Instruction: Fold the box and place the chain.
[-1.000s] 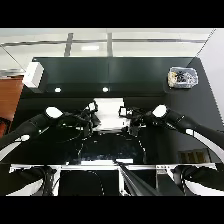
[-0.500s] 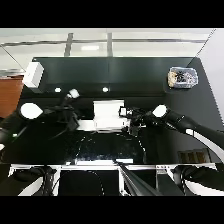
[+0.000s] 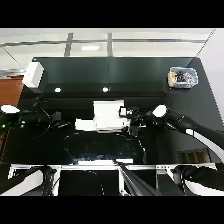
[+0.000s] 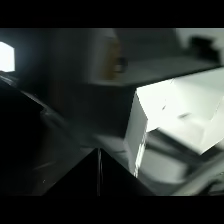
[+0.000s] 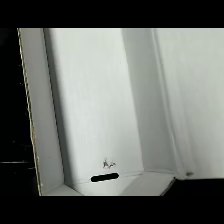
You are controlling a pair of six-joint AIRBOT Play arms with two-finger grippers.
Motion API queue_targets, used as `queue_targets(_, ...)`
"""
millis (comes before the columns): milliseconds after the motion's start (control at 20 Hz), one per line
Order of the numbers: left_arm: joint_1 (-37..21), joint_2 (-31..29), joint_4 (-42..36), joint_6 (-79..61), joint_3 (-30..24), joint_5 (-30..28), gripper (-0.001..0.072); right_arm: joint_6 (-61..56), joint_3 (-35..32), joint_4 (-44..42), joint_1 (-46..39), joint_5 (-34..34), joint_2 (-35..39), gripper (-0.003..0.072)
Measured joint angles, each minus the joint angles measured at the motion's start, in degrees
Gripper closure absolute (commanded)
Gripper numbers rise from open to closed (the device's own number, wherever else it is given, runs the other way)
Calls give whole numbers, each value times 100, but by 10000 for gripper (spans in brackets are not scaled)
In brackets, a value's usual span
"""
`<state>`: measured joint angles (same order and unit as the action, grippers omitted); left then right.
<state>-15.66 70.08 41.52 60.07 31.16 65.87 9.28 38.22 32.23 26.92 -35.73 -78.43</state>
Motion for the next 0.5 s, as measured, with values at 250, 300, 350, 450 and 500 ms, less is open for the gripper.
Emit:
queue_targets(250,428,850,-601,-133,-35,-4,681,0,0,0,0,0,0,460)
queue_targets(300,623,918,-723,-184,-37,-96,681,0,0,0,0,0,0,459)
queue_targets(350,835,968,-796,-245,-35,-140,681,0,0,0,0,0,0,460)
queue_targets(450,1209,1029,-940,-352,37,-238,681,0,0,0,0,0,0,460)
queue_targets(500,1355,1049,-955,-422,98,-245,681,0,0,2,0,-2,0,459)
